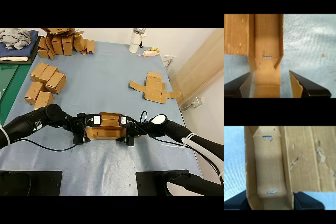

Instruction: Fold the box.

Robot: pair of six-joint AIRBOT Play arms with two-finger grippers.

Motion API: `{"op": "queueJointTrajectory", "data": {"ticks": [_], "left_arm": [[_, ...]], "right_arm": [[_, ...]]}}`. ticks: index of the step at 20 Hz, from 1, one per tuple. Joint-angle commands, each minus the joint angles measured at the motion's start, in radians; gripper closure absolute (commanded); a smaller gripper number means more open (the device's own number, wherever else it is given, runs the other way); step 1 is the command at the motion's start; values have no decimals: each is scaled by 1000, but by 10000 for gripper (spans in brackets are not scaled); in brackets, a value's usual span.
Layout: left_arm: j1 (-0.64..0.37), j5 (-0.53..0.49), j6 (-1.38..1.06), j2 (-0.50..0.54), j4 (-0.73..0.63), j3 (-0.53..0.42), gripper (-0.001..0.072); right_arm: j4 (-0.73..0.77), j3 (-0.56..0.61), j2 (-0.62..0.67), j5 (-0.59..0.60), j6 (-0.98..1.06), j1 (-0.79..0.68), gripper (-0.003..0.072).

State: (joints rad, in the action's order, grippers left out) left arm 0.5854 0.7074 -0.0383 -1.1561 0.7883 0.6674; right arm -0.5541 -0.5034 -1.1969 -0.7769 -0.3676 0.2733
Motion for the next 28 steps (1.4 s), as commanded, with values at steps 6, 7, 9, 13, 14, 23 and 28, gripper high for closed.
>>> {"op": "queueJointTrajectory", "data": {"ticks": [6,7,9,13,14,23,28], "left_arm": [[26,-47,38,-20,-5,-4,256],[26,-47,40,-20,-8,-4,303],[26,-48,39,-20,-32,-4,308],[26,-83,39,-21,-79,-4,310],[26,-89,37,-21,-82,-3,444],[91,-145,31,-37,-86,-4,486],[107,-177,29,-65,-86,-2,694]], "right_arm": [[0,0,0,0,0,1,90],[0,0,0,0,0,1,90],[0,0,0,0,0,1,90],[0,0,0,0,0,1,91],[0,0,0,0,0,1,90],[0,0,0,0,0,1,91],[0,0,0,-1,0,1,91]]}}
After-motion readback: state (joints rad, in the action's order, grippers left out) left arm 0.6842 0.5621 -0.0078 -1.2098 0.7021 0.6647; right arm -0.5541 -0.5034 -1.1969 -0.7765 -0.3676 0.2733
